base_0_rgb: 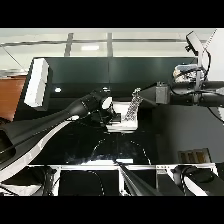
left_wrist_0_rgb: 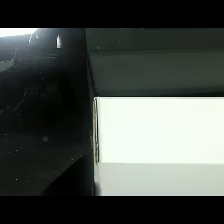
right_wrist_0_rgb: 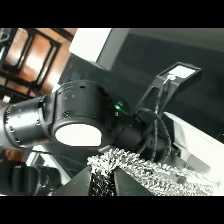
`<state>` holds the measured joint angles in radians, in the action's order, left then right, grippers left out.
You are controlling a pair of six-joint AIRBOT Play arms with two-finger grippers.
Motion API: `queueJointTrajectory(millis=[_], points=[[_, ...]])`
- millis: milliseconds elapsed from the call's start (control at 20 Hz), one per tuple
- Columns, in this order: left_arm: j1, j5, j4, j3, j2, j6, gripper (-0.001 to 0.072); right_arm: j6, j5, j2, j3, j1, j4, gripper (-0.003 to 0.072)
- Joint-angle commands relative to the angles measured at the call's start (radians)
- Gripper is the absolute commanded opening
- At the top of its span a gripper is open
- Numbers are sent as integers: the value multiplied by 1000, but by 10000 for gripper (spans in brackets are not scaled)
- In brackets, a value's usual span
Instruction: Fold the box and place the chain.
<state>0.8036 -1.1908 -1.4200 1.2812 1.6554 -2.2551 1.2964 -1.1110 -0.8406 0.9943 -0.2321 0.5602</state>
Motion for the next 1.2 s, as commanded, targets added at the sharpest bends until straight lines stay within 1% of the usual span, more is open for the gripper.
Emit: queueJointTrajectory(millis=[0, 200, 350, 400, 600, 750, 1050, 1100, 1150], points=[[0, 0, -2, 0, 0, 0, 23, 6, 22, -6, -45, -1, 42, 12], [0, 0, -4, 0, 0, 0, 23, 14, 88, -11, -204, -2, 43, 12], [0, 1, -4, 0, 0, 0, 23, 15, 207, -16, -288, -57, 47, 11], [0, 1, -4, 0, 0, 0, 23, 15, 230, -25, -301, -81, 51, 12], [0, 1, -4, 0, 0, 0, 23, 75, 275, -90, -304, -161, 177, 12], [0, 0, -4, 0, 0, 0, 23, 87, 293, -123, -304, -182, 176, 14], [0, 0, -3, 0, 0, 0, 23, 92, 304, -124, -304, -182, 174, 14], [0, 0, -4, 0, 0, 0, 23, 99, 306, -124, -304, -182, 175, 39], [0, 0, -4, 0, 0, 0, 23, 111, 307, -124, -304, -182, 175, 199]])
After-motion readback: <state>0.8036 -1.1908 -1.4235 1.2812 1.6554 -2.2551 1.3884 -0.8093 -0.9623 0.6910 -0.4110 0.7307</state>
